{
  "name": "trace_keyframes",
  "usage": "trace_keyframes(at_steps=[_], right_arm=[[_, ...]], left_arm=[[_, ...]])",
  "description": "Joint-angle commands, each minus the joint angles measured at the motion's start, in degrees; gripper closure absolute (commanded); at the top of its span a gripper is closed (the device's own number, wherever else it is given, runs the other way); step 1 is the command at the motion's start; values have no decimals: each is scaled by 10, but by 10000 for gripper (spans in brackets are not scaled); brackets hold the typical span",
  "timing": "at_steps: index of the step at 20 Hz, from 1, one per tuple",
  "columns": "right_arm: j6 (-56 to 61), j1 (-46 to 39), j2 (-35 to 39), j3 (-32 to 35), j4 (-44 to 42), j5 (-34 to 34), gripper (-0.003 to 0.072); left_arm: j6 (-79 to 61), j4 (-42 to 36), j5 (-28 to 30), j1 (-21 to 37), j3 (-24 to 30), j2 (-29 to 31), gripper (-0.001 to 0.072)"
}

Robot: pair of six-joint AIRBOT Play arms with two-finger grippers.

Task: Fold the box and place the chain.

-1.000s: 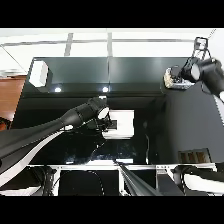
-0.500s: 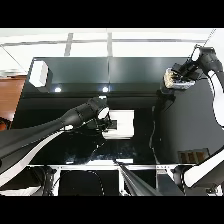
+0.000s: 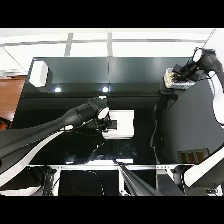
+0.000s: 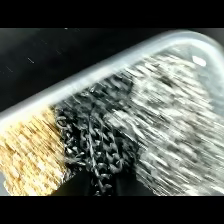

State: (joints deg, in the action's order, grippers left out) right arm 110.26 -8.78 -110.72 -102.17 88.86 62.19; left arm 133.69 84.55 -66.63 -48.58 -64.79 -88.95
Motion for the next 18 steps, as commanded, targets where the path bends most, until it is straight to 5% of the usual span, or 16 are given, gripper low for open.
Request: trace_keyframes(at_steps=[1, 11, 18], right_arm=[[-96, -2, 61, -4, -3, -16, 670], [-223, 18, 394, -17, -4, -23, 671], [-222, 78, 488, -109, -43, 73, 671]], left_arm=[[0, 0, 1, 0, 0, 0, 681], [0, 0, 1, 0, 0, 0, 681], [0, 0, 2, 0, 0, 0, 681]])
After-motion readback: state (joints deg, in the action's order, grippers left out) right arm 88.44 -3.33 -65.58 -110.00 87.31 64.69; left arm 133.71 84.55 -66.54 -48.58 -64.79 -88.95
